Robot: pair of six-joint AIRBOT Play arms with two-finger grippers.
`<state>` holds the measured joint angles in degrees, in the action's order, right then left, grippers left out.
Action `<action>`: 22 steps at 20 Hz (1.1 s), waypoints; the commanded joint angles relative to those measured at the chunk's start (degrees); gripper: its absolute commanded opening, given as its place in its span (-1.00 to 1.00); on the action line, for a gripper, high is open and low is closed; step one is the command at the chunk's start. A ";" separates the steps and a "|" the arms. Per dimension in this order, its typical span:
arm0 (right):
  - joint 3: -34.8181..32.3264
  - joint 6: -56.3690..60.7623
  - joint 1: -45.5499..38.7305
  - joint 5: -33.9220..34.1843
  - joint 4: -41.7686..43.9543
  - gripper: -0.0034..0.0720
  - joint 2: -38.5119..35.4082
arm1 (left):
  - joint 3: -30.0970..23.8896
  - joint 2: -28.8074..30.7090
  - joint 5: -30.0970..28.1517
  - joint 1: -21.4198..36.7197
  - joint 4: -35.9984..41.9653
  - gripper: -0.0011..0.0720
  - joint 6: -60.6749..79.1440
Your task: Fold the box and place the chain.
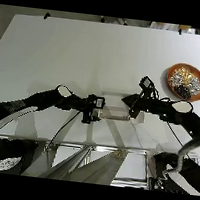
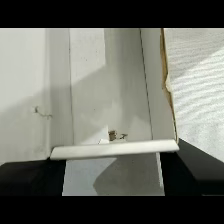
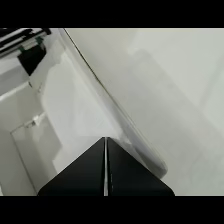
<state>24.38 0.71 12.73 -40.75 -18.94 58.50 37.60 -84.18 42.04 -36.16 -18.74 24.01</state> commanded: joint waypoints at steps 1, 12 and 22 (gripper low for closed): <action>-0.04 4.04 0.07 2.27 -4.04 -0.86 2.69 | 0.04 -0.02 0.00 0.00 -0.02 0.10 0.02; 2.71 7.39 0.00 -5.46 -9.64 -0.86 -5.05 | 0.04 -0.02 0.02 0.00 -0.02 0.10 0.02; 4.09 6.69 0.00 -13.68 -47.28 -0.24 -9.51 | 0.04 -0.02 0.02 0.00 -0.02 0.10 0.02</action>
